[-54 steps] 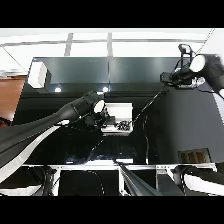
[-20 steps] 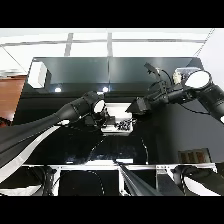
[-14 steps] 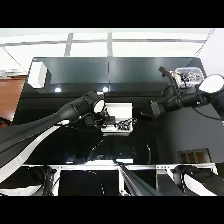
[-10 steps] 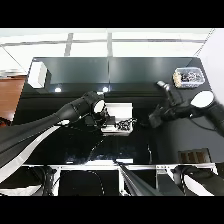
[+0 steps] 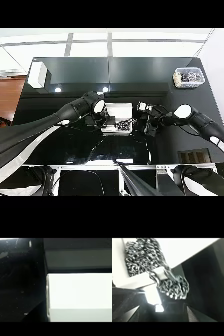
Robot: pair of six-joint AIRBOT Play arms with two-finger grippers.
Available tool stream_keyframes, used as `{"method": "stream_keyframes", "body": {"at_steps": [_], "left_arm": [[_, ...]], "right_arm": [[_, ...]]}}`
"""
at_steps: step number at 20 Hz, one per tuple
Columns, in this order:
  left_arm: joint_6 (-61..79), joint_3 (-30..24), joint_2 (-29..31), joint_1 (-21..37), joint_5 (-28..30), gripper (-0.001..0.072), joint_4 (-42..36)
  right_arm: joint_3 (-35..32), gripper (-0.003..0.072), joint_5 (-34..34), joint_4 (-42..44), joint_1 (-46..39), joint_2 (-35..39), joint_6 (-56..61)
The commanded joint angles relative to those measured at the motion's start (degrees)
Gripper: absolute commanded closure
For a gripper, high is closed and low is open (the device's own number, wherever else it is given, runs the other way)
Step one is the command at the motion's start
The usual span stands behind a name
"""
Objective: Fold the box and place the chain.
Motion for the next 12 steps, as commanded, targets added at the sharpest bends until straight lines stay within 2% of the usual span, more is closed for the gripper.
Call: {"method": "stream_keyframes", "body": {"at_steps": [1,5,12], "left_arm": [[0.0,-0.02,0.02,0.04,-0.09,0.0681,0.0],[0.0,-0.02,0.02,0.04,-0.07,0.0681,0.0],[0.0,-0.02,0.02,0.04,0.15,0.0681,0.0]], "right_arm": [[0.04,-0.0034,-1.4,3.87,0.85,-3.08,-12.24],[0.81,-0.0034,-4.26,2.67,1.97,-4.79,-11.5],[5.35,-0.0034,-1.99,2.86,2.99,-9.55,-11.34]]}}
